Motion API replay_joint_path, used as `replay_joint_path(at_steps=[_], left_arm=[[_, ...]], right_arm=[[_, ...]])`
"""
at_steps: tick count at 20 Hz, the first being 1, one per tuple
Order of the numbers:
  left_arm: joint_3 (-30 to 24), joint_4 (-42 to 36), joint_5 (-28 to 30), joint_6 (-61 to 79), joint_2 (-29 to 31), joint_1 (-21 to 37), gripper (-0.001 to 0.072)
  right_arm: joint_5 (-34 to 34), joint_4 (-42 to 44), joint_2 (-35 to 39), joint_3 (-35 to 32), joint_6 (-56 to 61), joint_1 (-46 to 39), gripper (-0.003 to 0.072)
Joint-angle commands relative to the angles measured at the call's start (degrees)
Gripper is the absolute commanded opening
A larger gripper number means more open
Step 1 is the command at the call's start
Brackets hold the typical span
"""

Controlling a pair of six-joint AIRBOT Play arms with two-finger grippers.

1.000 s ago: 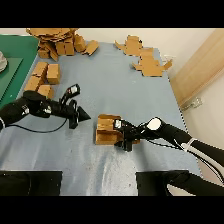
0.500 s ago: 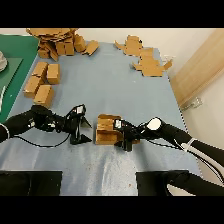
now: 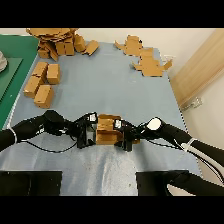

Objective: Fold the box.

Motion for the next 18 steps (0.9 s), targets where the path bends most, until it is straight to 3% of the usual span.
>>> replay_joint_path(at_steps=[1,10,18], left_arm=[[0.0,0.5,1.4,-1.0,0.0,-0.8,0.0699],[0.6,0.4,6.1,3.3,-0.1,-4.9,0.0699],[1.9,-0.2,5.5,3.2,-0.7,-6.0,0.0699]], right_arm=[[0.0,0.0,0.0,0.0,0.0,0.1,0.0421],[0.0,0.0,0.0,0.0,0.0,0.1,0.0421],[0.0,0.0,0.0,0.0,0.0,0.1,0.0422]])
